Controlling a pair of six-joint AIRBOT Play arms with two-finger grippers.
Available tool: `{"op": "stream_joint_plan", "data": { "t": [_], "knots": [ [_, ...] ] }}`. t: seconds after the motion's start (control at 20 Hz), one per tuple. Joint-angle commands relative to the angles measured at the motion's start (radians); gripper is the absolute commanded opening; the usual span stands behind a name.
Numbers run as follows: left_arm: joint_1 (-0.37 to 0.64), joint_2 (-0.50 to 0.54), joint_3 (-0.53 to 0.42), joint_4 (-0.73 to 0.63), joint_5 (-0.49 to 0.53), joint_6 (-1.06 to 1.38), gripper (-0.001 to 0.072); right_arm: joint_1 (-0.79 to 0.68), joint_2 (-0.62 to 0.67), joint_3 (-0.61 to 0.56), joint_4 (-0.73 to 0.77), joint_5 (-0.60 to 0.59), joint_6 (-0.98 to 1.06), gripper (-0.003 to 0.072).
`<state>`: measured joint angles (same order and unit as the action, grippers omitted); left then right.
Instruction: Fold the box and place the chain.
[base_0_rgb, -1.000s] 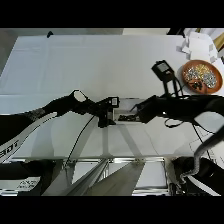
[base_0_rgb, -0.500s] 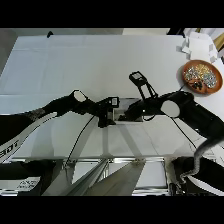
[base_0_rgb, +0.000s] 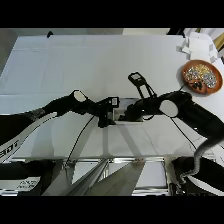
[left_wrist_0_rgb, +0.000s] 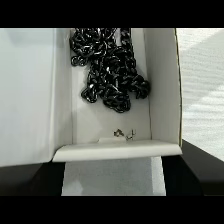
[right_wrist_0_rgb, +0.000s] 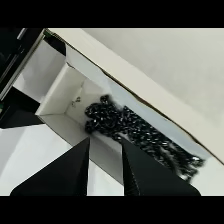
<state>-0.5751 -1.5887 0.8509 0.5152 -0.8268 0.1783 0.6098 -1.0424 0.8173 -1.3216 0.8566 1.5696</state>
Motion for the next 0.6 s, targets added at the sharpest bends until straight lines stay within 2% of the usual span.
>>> {"op": "stream_joint_plan", "data": {
  "t": [0.0,0.2,0.4,0.45,0.5,0.55],
  "knots": [
    [0.0,0.0,0.0,0.0,0.0,0.0,0.031,-0.076,0.119,0.001,-0.042,0.087,0.001,0.0225],
    [0.0,0.0,0.0,0.0,0.0,0.0,0.031,-0.268,0.2,0.001,-0.087,0.182,0.002,0.0224],
    [0.0,0.0,0.0,0.0,0.0,0.0,0.031,-0.425,0.114,0.0,-0.131,0.159,0.005,0.0229],
    [0.0,0.0,0.0,0.0,0.0,0.0,0.031,-0.447,0.075,0.001,-0.134,0.138,0.005,0.0255],
    [0.0,0.0,0.0,0.0,0.0,0.0,0.031,-0.463,0.031,0.001,-0.134,0.111,0.005,0.0327],
    [0.0,0.0,0.0,0.0,0.0,0.0,0.031,-0.469,-0.019,0.001,-0.134,0.081,0.004,0.0349]
  ]
}}
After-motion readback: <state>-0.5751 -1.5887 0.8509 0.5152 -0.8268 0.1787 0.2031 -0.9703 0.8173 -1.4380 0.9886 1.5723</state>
